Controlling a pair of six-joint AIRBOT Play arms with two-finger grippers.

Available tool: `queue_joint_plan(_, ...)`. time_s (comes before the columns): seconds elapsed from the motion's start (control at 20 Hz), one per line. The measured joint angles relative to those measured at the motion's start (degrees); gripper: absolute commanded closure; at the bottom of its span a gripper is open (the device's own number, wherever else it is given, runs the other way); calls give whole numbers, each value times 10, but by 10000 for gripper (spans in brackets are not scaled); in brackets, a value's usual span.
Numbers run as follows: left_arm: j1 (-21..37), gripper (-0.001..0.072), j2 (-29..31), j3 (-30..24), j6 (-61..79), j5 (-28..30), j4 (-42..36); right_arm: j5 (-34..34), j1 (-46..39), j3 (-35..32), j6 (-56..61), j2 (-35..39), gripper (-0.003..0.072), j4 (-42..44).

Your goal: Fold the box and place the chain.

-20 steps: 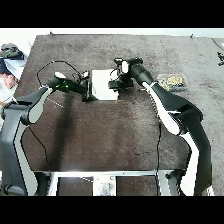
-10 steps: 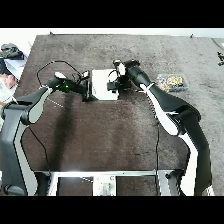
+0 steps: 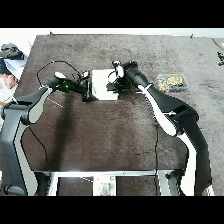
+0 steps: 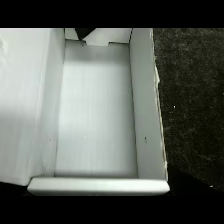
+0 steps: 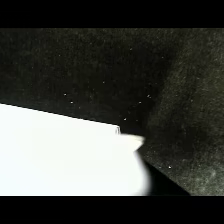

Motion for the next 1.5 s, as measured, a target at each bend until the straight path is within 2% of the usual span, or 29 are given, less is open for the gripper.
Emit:
queue_joint_plan(0.05, 0, 366, 0, 0, 0, 0, 0, 1, 1, 0, 2, 0, 516, -2)
queue_joint_plan(0.45, 0, 365, 0, 0, 0, 0, 0, 9, 5, 0, 21, 0, 514, -25)
queue_joint_plan(0.5, 0, 365, 0, 0, 0, 0, 0, 9, 5, 0, 21, 0, 441, -27)
queue_joint_plan(0.6, 0, 366, 0, 0, 0, 0, 0, 8, 5, 0, 22, 0, 440, -32)
queue_joint_plan(0.7, 0, 365, 0, 0, 0, 0, 0, 6, 5, 0, 23, 3, 108, -37)
queue_joint_plan(1.05, 0, 365, 0, 0, 0, 0, 0, 13, 6, 0, -4, 45, 108, -37)
queue_joint_plan(1.1, 0, 365, 0, 0, 0, 0, 0, 15, 6, -1, -18, 54, 127, -37)
queue_joint_plan(1.15, 0, 365, 0, 0, 0, 0, 0, 14, 6, -5, -34, 66, 272, -37)
queue_joint_plan(1.2, 0, 366, 0, 0, 0, 0, 0, 9, 6, -12, -49, 80, 373, -38)
queue_joint_plan(1.35, 0, 366, 0, 0, 0, 0, 0, -37, 4, -65, -95, 145, 375, -43)
queue_joint_plan(1.4, 0, 365, 0, 0, 0, 0, 0, -55, 0, -90, -106, 170, 482, -43)
queue_joint_plan(1.45, 0, 365, 0, 0, 0, 0, 0, -79, -6, -123, -116, 198, 530, -45)
queue_joint_plan(1.5, 0, 365, 0, 0, 0, 0, 0, -106, -15, -159, -124, 227, 531, -46)
